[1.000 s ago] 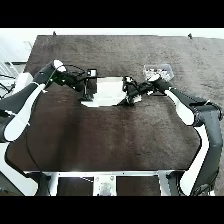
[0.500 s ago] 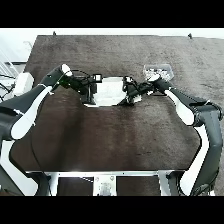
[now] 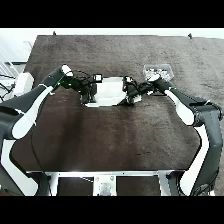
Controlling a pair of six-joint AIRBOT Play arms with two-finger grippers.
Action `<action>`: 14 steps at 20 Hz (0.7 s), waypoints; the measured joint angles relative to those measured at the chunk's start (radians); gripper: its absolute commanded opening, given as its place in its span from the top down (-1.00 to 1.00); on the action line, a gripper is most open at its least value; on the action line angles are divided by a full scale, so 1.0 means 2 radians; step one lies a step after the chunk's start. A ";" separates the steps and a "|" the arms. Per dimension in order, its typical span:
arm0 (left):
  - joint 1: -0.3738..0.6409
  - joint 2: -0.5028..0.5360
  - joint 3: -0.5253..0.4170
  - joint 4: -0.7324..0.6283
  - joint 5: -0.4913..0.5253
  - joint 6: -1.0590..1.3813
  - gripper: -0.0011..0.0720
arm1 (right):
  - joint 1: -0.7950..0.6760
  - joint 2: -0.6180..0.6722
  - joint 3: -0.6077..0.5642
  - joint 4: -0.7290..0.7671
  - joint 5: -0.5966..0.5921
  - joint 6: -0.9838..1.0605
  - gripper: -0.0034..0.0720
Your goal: Fold the box and place the chain.
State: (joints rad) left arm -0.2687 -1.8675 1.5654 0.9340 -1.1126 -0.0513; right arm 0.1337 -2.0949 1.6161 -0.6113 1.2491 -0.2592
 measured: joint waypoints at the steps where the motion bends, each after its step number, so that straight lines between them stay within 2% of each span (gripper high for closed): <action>1: 0.000 -0.001 0.000 -0.004 -0.001 0.000 0.18 | 0.000 0.000 0.000 0.000 0.000 0.000 -0.46; 8: 0.000 -0.014 0.000 -0.045 -0.002 0.002 0.18 | 0.000 0.000 0.000 0.000 0.000 0.000 -0.46; 9: 0.000 -0.017 0.000 -0.050 -0.002 0.004 0.13 | 0.000 0.000 0.000 0.000 0.000 0.000 -0.46; 11: 0.000 -0.022 0.000 -0.057 0.001 0.007 -0.87 | 0.000 0.000 0.000 0.000 0.000 0.000 -0.46; 14: 0.000 -0.024 0.000 -0.066 0.003 0.013 -0.82 | 0.000 0.000 0.000 0.000 0.000 0.000 -0.46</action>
State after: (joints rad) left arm -0.2684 -1.9160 1.5658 0.8021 -1.1065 -0.0250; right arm 0.1337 -2.0949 1.6161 -0.6121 1.2491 -0.2600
